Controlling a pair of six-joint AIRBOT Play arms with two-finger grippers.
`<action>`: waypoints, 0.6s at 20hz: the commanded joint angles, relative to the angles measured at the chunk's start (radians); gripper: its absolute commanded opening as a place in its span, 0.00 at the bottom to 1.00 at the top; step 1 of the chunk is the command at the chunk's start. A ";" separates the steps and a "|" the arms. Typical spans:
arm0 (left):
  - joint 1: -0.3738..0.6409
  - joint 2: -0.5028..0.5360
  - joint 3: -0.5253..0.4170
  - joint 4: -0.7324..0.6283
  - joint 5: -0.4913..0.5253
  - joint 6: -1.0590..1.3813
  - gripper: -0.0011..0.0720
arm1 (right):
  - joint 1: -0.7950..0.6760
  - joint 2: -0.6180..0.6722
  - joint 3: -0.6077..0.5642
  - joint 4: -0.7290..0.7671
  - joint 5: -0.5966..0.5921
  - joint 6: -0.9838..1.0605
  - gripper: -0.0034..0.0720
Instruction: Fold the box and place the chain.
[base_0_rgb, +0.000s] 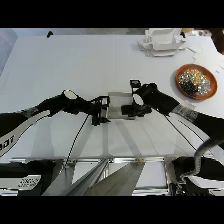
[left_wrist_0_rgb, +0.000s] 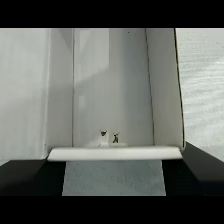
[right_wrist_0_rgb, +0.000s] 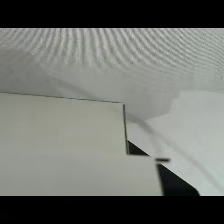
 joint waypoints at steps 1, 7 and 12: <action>0.000 0.000 -0.001 0.000 0.000 0.000 0.11 | 0.001 -0.006 0.001 0.013 -0.008 0.001 0.25; 0.000 0.000 -0.001 0.000 0.000 0.000 0.11 | 0.001 -0.006 0.001 0.012 0.006 0.001 0.07; 0.000 0.000 -0.001 0.000 0.000 0.000 0.11 | 0.001 -0.006 0.001 0.012 -0.003 0.001 0.44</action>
